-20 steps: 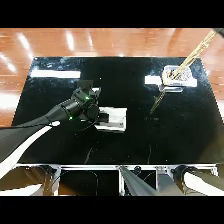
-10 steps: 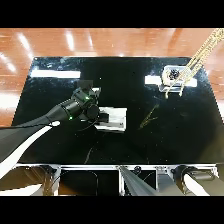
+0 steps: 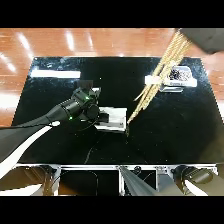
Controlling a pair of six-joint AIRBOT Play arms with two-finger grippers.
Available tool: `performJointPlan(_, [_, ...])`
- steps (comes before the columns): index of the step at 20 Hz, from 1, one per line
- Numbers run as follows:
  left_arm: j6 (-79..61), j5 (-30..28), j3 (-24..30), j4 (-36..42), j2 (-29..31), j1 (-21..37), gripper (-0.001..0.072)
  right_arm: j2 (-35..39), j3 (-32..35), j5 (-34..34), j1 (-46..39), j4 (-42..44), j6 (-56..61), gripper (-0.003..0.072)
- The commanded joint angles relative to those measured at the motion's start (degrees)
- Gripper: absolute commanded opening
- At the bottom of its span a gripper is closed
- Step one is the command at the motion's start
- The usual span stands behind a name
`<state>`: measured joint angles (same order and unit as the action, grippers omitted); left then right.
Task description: Fold the box and place the chain.
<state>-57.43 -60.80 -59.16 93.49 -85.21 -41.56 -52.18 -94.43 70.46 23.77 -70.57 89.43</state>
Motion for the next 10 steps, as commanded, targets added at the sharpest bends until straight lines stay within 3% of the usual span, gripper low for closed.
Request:
performJointPlan(1, [0.0, 0.0, 0.0, 0.0, 0.0, 0.0, 0.0023, -0.7, 2.3, -4.7, 7.7, 0.5, 0.8, 0.0034])
performJointPlan(10, [0.0, 0.0, 0.0, 0.0, 0.0, 0.0, 0.0023, -7.1, 2.3, -15.5, 13.7, 4.3, -2.1, 0.0034])
